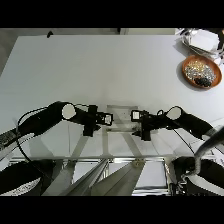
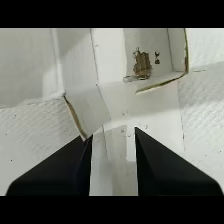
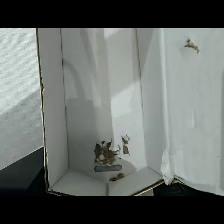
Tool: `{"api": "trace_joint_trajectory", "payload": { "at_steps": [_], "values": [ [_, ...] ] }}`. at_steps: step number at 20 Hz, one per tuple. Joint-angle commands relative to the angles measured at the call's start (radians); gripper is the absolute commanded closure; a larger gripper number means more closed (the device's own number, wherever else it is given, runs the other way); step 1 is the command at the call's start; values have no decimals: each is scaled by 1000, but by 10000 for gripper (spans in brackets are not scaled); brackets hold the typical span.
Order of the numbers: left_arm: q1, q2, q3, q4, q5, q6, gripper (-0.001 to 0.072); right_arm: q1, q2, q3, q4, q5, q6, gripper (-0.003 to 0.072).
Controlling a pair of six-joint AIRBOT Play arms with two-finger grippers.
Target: Fold the box and place the chain.
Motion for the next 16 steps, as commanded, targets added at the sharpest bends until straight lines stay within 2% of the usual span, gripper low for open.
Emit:
{"api": "trace_joint_trajectory", "payload": {
  "at_steps": [1, 7, 8, 9, 16],
  "values": [
    [-9, -11, 1, -34, -7, 39, 441, -1, 1, 0, 0, 0, 0, 411],
    [-37, -49, 1, -70, 39, 60, 447, -1, 1, 0, 0, 0, 0, 411],
    [-43, -50, 1, -82, 40, 60, 499, -1, 1, 0, 0, 0, 0, 411],
    [-49, -50, 1, -95, 43, 67, 516, -1, 1, 0, 0, 0, 0, 411],
    [-96, -53, 1, -180, 147, 63, 528, -1, 1, 0, 0, 0, 0, 411]
  ]
}}
